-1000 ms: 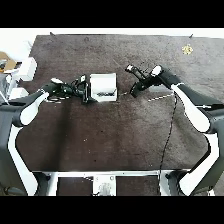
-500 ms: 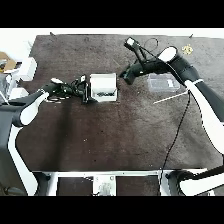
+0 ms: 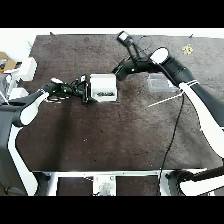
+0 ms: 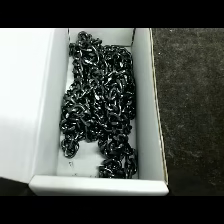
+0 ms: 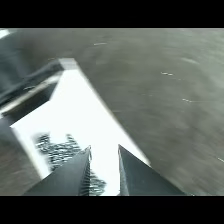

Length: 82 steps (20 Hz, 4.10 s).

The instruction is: Fold the box and place the chain.

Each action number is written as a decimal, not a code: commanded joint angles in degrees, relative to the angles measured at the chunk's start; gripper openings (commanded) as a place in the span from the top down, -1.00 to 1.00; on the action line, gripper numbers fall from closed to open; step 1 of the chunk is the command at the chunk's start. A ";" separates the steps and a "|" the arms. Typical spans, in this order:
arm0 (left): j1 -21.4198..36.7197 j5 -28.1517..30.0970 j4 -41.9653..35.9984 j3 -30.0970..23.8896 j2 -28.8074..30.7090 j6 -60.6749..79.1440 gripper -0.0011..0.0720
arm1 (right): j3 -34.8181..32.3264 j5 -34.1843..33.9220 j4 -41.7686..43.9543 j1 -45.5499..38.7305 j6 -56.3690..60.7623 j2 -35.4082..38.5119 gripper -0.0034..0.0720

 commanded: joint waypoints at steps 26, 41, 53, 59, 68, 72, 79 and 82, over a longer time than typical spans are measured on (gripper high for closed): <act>-0.02 0.02 0.02 0.02 -0.02 0.00 0.36 | 8.96 28.96 26.80 -8.94 -33.20 -18.53 0.36; -0.02 0.02 0.02 0.02 -0.02 0.00 0.36 | -2.97 14.51 26.86 -2.25 -51.04 -13.51 0.15; -0.02 0.02 0.02 0.02 -0.02 0.00 0.36 | -2.60 8.96 26.40 -1.07 -53.94 -16.09 0.07; -0.02 0.02 0.02 0.00 -0.02 0.00 0.36 | 0.07 9.22 26.27 -1.07 -53.62 -15.98 0.36; -0.02 0.02 0.00 0.02 -0.02 0.00 0.36 | -0.07 9.25 22.60 -1.05 -52.78 -15.98 0.36; -0.02 0.00 0.00 0.00 -0.02 0.00 0.36 | -0.20 9.64 20.81 -1.03 -51.69 -16.00 0.36; -0.02 0.02 0.00 0.02 -0.02 0.00 0.36 | -3.91 11.23 20.33 -1.03 -51.67 -15.98 0.36; -0.02 0.02 0.00 0.02 -0.02 0.00 0.36 | -5.33 11.65 20.28 -1.05 -51.69 -15.98 0.36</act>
